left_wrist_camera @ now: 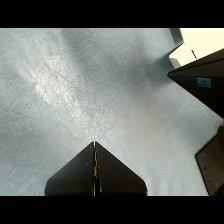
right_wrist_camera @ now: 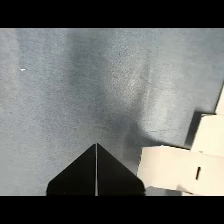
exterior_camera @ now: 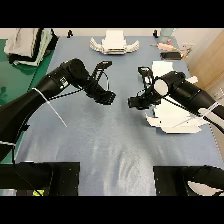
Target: Fold the box.
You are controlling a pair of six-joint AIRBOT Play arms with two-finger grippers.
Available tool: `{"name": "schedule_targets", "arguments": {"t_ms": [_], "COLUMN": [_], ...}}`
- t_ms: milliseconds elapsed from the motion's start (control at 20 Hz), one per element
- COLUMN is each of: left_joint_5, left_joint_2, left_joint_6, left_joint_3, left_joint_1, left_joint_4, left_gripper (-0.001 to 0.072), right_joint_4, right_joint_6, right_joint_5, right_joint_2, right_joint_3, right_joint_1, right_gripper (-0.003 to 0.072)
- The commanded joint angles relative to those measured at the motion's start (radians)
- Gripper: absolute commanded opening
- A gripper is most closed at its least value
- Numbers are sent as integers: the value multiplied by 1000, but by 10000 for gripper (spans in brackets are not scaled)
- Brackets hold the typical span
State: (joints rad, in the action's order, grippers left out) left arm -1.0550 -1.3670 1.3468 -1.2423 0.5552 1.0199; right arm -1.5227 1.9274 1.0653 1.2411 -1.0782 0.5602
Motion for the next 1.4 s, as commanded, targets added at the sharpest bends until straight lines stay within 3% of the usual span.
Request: {"name": "schedule_targets", "arguments": {"t_ms": [0,650,900,1050,1100,1250,1300,1350], "left_joint_5": [1,1,6,72,96,138,140,143], "left_joint_2": [-2,-6,-6,-6,-6,-6,-7,-7], "left_joint_6": [0,0,0,0,0,1,1,1], "left_joint_3": [0,0,0,0,0,0,0,0], "left_joint_1": [0,0,0,0,0,0,0,0], "left_joint_4": [-1,-3,-3,-4,-5,-11,-13,-16], "left_gripper": [15,15,15,15,15,15,16,15], "right_joint_4": [1,2,132,21,-45,-278,-332,-362], "right_joint_6": [1,3,124,121,134,33,-35,-93], "right_joint_5": [-1,-11,-97,-84,-32,306,402,453], "right_joint_2": [1,2,12,12,11,11,11,11], "right_joint_3": [0,0,0,-19,-50,-195,-234,-257], "right_joint_1": [0,1,1,-13,-37,-219,-320,-431], "right_gripper": [3,3,3,4,3,3,82,216]}}
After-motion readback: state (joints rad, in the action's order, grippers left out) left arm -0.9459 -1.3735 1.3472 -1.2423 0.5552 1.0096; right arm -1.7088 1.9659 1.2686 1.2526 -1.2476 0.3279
